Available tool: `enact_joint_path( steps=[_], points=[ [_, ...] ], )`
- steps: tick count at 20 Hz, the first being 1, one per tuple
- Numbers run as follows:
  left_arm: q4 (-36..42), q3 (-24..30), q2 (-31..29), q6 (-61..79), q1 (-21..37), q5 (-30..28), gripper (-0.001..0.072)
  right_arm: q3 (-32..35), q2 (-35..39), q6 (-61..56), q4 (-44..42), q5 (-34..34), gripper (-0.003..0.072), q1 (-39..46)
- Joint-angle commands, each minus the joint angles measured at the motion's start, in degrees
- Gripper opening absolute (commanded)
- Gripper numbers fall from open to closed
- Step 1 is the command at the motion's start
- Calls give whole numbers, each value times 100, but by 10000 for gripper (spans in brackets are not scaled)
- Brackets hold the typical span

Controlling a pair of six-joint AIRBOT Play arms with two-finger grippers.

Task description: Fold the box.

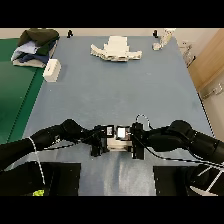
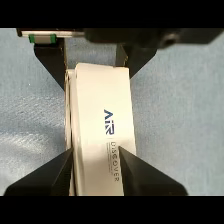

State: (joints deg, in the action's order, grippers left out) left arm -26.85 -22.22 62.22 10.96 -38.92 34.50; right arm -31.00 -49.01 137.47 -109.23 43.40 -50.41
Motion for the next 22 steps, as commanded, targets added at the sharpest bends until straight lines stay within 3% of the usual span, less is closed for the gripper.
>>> enact_joint_path(
  steps=[1,5,8,9,10,11,14,16,22],
  points=[
    [7,-2,-4,-4,-2,0,524,0,127,-2,-7,72,449,-4],
    [7,-2,-4,-7,-2,0,524,0,575,-92,-11,114,449,-2],
    [7,-2,-4,-7,-2,0,524,2,861,-1099,-35,170,405,-2],
    [7,-2,-4,-4,-2,0,523,9,885,-1425,-105,155,257,0],
    [7,-2,-4,-4,-2,0,524,61,879,-1637,-295,68,59,13],
    [7,-2,-4,-4,-2,0,524,205,872,-1753,-605,-192,14,11],
    [7,-2,-4,-4,-2,0,524,949,885,-2179,-1670,-1781,3,4],
    [7,-2,-4,-7,-2,0,524,1410,944,-2623,-1705,-2708,3,-17],
    [7,-2,-4,-4,-2,0,524,1648,1014,-2798,-1698,-2898,3,-267]
  ],
)
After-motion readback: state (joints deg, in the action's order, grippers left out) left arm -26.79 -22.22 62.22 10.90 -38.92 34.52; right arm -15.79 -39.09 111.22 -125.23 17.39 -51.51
